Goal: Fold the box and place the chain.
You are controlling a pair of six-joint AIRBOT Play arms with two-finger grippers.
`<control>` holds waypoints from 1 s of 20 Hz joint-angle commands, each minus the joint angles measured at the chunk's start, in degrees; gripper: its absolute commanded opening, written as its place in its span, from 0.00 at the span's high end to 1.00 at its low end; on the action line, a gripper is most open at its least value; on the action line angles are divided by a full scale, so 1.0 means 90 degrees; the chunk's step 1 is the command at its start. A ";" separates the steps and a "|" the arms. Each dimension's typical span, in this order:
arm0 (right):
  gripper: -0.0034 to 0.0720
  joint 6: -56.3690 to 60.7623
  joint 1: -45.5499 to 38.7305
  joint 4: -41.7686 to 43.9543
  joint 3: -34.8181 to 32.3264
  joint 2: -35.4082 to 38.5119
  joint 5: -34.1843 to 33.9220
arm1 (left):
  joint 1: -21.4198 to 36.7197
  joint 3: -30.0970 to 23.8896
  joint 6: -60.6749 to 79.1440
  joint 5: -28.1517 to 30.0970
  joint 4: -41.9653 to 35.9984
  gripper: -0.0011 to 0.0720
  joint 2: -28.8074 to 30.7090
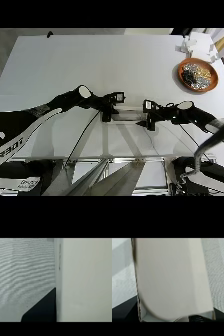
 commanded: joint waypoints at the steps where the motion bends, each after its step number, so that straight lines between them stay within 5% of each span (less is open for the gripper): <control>1: 0.38 -0.0032 0.0007 -0.0019 0.0005 0.0000 -0.0267 | 0.0002 -0.0002 0.0002 -0.0005 0.0007 0.97 0.0005; 20: 0.41 -0.0267 0.0007 0.0024 0.0005 0.0002 -0.0245 | 0.0002 -0.0002 0.0000 -0.0005 0.0007 0.97 0.0005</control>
